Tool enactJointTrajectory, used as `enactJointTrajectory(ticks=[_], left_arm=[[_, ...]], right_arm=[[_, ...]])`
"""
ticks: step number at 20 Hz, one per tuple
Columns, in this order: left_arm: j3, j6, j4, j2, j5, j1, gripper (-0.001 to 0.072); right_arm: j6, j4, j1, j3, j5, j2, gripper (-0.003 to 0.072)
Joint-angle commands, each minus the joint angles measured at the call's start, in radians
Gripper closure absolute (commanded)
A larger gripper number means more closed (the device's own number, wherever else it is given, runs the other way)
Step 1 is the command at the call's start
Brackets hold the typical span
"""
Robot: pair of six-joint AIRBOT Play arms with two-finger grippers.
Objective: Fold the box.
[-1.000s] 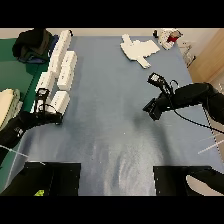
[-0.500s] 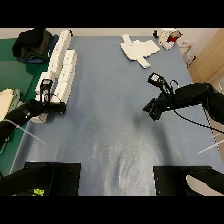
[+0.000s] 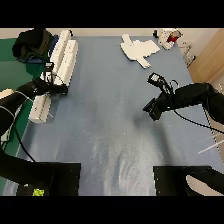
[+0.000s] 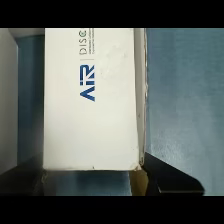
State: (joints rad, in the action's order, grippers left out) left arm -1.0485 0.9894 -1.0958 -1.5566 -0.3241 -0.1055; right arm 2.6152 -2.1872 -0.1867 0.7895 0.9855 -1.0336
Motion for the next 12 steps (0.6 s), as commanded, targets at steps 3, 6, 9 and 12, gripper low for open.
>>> enactJointTrajectory(ticks=[3,6,9,12], left_arm=[[-0.128,0.006,0.000,-0.088,-0.039,-0.001,0.0301],[-0.128,0.006,-0.001,-0.104,-0.034,-0.002,0.0300],[-0.128,0.006,-0.001,-0.108,-0.034,-0.002,0.0301],[-0.128,0.006,0.000,-0.108,-0.033,-0.001,0.0300]], right_arm=[[0.000,0.000,0.000,0.001,0.000,-0.001,0.0681],[0.000,0.000,0.000,0.001,0.000,-0.001,0.0681],[0.000,0.000,0.000,0.001,0.000,-0.001,0.0681],[0.000,0.000,0.000,0.001,0.000,-0.001,0.0681]])
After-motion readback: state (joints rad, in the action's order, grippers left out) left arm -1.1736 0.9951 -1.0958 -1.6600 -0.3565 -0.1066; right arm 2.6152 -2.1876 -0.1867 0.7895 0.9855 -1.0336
